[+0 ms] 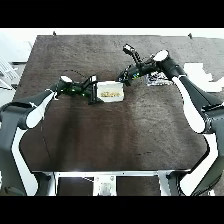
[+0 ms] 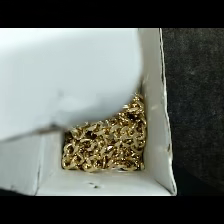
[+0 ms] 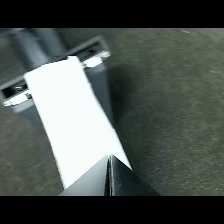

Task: Fold the box and place the chain.

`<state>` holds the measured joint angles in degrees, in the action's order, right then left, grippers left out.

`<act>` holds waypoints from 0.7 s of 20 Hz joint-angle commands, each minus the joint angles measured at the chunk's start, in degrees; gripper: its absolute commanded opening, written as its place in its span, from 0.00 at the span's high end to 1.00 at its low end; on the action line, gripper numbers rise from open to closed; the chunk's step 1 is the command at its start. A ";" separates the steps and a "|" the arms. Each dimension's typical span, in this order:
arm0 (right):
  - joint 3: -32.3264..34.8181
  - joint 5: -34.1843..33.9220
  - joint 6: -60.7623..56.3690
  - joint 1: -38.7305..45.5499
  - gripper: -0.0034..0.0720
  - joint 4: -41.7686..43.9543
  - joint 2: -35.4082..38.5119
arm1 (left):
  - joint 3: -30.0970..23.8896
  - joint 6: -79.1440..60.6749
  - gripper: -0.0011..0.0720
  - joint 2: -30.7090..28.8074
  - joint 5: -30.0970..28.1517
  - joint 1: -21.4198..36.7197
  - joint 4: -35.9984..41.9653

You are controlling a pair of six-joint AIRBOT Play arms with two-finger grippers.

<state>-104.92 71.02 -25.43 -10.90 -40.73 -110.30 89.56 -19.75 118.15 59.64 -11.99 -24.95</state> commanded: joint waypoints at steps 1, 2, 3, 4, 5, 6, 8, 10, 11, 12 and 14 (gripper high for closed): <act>-1.75 6.86 -1.14 -0.52 0.95 -0.90 0.00 | 0.00 0.00 0.42 -0.04 -0.02 0.02 -0.02; -1.75 8.15 -1.14 -0.83 0.94 -0.92 -0.02 | 0.00 -0.02 0.42 -0.04 -0.02 0.02 -0.02; -1.73 8.74 -1.14 -1.07 0.94 -0.92 -0.04 | 0.00 -0.02 0.42 -0.04 -0.02 0.02 -0.02; -1.73 8.72 -1.11 -1.25 0.94 -0.98 -0.04 | 0.00 -0.02 0.42 -0.04 -0.02 0.02 -0.02; -1.73 8.46 -1.11 -1.42 0.94 -1.11 -0.07 | 0.00 -0.02 0.42 -0.04 -0.02 0.02 -0.02; -1.73 8.39 -1.11 -1.62 0.94 -1.40 -0.07 | 0.00 -0.02 0.42 -0.04 -0.02 0.02 -0.02; -1.73 8.37 -1.09 -2.08 0.94 -3.04 -0.07 | 0.00 -0.02 0.42 -0.04 -0.02 0.02 -0.02; -1.73 7.65 -0.17 -2.51 0.94 -4.48 -0.07 | 0.00 -0.02 0.42 -0.04 -0.02 0.02 -0.02; -1.73 6.16 0.24 -2.60 0.95 -4.52 -0.07 | 0.00 -0.02 0.42 -0.04 -0.04 0.02 -0.02; -1.75 4.35 0.39 -2.62 0.95 -4.50 -0.07 | 0.00 -0.02 0.42 -0.04 -0.02 0.02 -0.02; -1.75 0.74 0.63 -2.62 0.94 -4.39 -0.07 | 0.00 0.00 0.42 -0.04 -0.02 0.02 -0.02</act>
<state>-106.61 76.03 -25.36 -13.32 -44.60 -110.34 89.56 -19.75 118.15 59.64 -11.99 -24.97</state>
